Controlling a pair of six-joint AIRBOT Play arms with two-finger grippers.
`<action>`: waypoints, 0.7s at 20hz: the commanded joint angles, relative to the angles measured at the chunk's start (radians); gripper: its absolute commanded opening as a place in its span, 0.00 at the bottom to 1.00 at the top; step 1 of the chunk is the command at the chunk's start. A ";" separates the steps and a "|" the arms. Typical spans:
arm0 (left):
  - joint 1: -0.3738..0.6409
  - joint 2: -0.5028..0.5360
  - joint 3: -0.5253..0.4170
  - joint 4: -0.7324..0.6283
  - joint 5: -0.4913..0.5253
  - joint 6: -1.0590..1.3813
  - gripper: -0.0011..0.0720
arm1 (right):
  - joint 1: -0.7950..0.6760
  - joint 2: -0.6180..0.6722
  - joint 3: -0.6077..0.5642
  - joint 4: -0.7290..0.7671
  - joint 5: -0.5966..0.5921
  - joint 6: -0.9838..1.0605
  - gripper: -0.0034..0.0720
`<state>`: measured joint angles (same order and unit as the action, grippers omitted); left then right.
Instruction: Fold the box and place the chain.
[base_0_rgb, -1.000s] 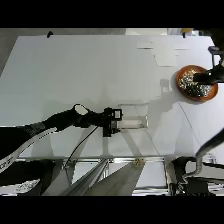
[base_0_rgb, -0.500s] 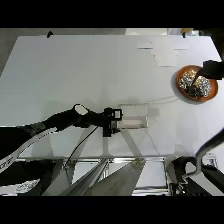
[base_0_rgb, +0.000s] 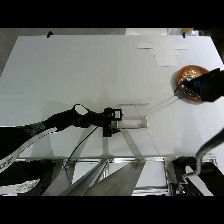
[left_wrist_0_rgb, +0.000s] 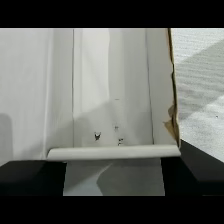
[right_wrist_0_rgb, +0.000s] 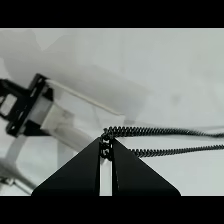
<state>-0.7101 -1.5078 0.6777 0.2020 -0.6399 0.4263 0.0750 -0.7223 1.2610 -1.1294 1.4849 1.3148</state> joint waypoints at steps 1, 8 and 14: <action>0.000 0.000 0.001 0.000 0.000 0.000 0.30 | 0.096 0.077 -0.003 0.018 0.028 0.035 0.07; 0.000 0.000 0.001 0.000 0.000 0.000 0.30 | 0.187 0.191 -0.145 0.176 -0.085 -0.022 0.07; 0.000 0.000 0.001 0.000 0.000 0.000 0.30 | 0.194 0.162 -0.338 0.190 -0.289 -0.154 0.07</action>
<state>-0.7101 -1.5078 0.6777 0.2020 -0.6399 0.4267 0.2630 -0.5495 1.0069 -0.9604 1.3041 1.2301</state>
